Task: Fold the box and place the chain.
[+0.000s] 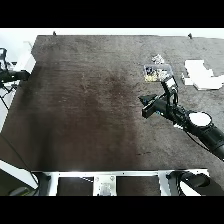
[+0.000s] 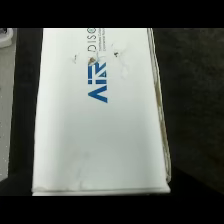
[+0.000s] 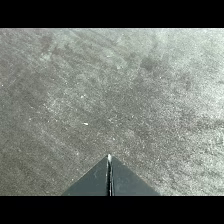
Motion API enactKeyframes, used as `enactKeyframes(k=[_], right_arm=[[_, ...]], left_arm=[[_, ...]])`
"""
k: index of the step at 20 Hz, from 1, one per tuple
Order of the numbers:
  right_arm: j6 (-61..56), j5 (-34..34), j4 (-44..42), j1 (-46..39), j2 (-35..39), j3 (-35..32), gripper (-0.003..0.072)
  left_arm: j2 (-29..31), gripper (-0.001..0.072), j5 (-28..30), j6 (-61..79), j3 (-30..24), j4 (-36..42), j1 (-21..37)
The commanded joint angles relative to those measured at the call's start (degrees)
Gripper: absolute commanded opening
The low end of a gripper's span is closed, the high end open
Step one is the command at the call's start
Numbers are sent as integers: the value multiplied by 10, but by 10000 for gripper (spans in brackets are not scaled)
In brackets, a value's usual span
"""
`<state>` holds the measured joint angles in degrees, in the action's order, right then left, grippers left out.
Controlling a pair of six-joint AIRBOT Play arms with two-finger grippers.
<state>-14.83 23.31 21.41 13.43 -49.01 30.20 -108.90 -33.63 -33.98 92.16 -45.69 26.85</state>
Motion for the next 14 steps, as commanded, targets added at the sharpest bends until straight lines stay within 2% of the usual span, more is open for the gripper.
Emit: enactKeyframes(k=[1, 11, 12, 13, 14], right_arm=[[0, -10, 0, 0, 0, 0, 10], [0, -45, 0, 0, 0, 0, 9], [0, -48, 0, 0, 0, 0, 9], [0, -49, 0, 0, 0, 0, 9], [0, -49, 0, 0, 0, 0, 9]], left_arm=[[-18, 15, 19, 2, -1, -19, 7], [-48, 34, 28, 16, -1, -17, 7], [-48, 413, 29, 23, -1, -17, 7], [-48, 720, 33, 25, -1, -17, 7], [-47, 709, 33, 26, -1, -18, 8]])
